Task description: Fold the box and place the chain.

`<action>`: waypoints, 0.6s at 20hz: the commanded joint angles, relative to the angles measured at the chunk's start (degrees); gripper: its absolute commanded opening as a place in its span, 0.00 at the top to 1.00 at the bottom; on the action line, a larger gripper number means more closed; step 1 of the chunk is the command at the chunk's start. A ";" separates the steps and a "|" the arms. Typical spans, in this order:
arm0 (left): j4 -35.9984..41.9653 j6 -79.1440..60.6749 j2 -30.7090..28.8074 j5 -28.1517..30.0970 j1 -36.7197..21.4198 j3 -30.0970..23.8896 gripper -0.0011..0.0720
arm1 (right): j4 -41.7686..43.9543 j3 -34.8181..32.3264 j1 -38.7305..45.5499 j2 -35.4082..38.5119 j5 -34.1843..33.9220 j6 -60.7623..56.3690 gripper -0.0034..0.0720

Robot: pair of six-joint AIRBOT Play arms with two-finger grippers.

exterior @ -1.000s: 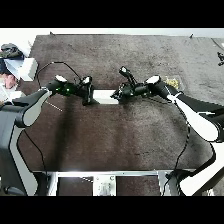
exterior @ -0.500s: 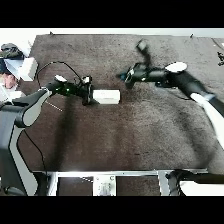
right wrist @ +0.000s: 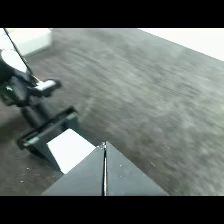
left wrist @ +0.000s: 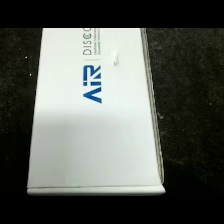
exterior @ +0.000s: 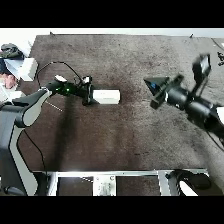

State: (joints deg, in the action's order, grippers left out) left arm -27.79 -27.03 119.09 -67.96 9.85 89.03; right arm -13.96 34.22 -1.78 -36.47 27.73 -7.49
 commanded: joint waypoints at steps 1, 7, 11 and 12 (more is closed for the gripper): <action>0.00 0.00 0.02 -0.11 0.00 0.02 0.45 | -0.37 -9.97 -0.04 7.65 -3.17 -0.31 0.97; 0.83 2.12 -0.55 0.04 -0.04 0.04 0.97 | -0.37 -13.09 -0.04 7.80 -4.02 -0.28 0.97; 3.23 14.03 -5.40 7.34 -2.47 4.02 0.97 | -0.35 -13.07 -0.04 7.80 -5.14 -0.28 0.97; 4.48 16.72 -7.34 11.13 -3.91 4.24 0.97 | -0.35 -13.07 -0.04 7.78 -5.09 -0.31 0.97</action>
State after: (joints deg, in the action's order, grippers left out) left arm -26.15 -18.65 115.15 -63.46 7.99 91.59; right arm -14.33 21.45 -1.80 -28.84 23.27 -7.75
